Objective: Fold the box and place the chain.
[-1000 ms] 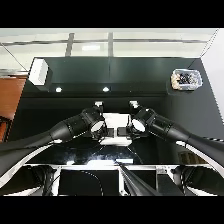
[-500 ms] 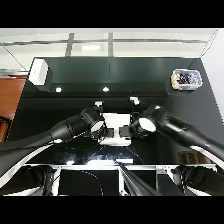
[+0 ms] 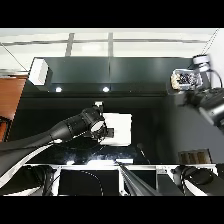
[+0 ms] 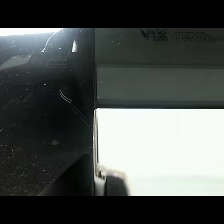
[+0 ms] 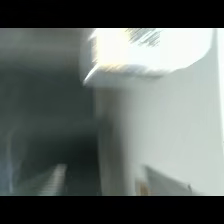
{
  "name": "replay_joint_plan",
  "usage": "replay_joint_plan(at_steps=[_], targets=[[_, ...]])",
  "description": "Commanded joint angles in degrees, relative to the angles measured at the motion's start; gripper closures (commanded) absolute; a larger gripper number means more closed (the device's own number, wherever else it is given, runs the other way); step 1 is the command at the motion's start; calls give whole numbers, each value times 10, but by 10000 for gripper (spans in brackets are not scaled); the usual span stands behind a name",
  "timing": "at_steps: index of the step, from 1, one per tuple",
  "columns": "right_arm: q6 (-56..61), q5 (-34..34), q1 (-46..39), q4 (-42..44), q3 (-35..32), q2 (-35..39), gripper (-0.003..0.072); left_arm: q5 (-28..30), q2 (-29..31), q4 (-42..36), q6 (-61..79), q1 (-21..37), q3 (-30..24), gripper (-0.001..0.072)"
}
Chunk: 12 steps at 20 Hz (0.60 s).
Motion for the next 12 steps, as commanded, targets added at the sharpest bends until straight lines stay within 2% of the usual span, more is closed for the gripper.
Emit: replay_joint_plan(at_steps=[1,2,4,7,10,11,12], targets=[[6,-222,-181,41,-13,-49,-34,0,0,0,1,0,0,683],[-1,-246,-215,89,-3,-87,-34,0,0,0,1,0,0,684],[-8,-240,-261,153,55,-184,-34,0,0,1,1,0,0,683],[-57,-173,-286,218,202,-337,-34,0,0,1,1,0,0,683],[-89,-116,-287,242,332,-459,-34,0,0,1,1,0,0,683],[-96,-109,-286,254,361,-489,33,0,0,3,1,0,0,683],[-97,-104,-287,264,381,-512,58,0,0,3,1,0,0,683]])
